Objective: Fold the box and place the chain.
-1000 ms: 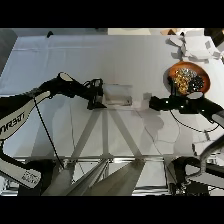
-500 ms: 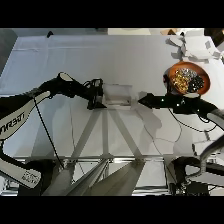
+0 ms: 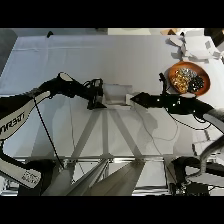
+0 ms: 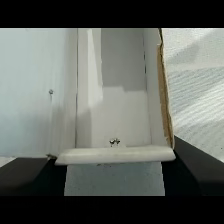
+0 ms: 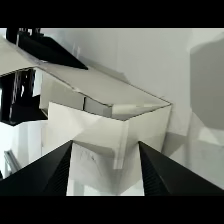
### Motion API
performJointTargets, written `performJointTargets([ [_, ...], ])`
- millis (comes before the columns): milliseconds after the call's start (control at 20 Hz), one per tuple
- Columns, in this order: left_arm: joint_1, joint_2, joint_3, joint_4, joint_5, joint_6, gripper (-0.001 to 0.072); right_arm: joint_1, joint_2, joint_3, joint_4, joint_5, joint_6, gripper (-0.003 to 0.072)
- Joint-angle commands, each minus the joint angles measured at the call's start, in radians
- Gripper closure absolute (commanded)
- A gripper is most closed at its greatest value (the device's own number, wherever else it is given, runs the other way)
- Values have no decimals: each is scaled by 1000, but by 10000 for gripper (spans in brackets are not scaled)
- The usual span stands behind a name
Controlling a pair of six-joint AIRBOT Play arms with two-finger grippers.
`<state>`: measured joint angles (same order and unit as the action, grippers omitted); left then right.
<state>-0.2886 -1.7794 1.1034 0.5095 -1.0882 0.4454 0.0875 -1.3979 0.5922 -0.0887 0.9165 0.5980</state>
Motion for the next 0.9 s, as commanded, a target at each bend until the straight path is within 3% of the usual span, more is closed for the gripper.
performJointTargets([
  [0,0,0,0,0,0,0,496,27,0,0,6,-42,-32,172],
  [50,0,0,0,0,0,0,496,37,1,1,6,-72,-32,40],
  [100,0,0,0,0,0,0,496,47,1,2,7,-99,-32,-8],
  [650,0,0,0,0,0,0,496,138,38,3,5,-247,-31,1],
  [750,0,0,0,0,0,0,496,148,61,8,5,-267,-20,20],
  [850,0,0,0,0,0,0,496,161,66,18,-6,-264,20,109],
])
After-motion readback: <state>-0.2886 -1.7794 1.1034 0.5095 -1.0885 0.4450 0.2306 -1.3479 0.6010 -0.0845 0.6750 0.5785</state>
